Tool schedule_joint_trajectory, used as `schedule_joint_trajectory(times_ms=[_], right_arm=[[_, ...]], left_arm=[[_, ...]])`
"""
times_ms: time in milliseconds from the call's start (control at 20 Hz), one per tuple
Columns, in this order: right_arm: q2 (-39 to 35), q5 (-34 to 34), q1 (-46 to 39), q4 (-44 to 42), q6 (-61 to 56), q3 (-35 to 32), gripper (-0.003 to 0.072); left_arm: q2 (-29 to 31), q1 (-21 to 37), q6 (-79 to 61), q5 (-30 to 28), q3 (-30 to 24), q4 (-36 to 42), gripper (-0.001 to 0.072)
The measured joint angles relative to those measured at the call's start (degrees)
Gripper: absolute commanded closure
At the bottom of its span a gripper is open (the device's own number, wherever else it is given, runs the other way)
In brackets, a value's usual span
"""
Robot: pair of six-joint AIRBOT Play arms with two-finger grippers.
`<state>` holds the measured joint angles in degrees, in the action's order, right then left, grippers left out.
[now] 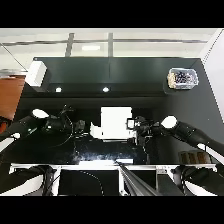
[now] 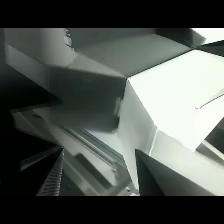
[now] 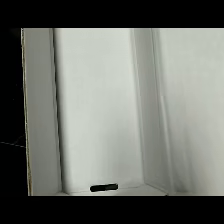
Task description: Fold the box and place the chain.
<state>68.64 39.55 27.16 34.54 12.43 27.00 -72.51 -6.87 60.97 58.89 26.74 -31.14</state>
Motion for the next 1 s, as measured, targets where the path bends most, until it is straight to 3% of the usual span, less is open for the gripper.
schedule_joint_trajectory(times_ms=[400,550,1000], right_arm=[[0.0,0.0,0.0,0.0,0.0,0.0,0.0068],[0.0,-0.1,0.0,0.0,0.0,0.0,0.0068],[0.0,-0.1,0.0,0.0,0.0,0.0,0.0068]], left_arm=[[3.3,-0.5,-0.5,4.6,5.3,0.1,0.0147],[4.4,-3.4,-0.5,4.7,5.9,0.1,0.0147],[5.0,-15.5,2.0,-5.0,6.3,-1.4,0.0147]])
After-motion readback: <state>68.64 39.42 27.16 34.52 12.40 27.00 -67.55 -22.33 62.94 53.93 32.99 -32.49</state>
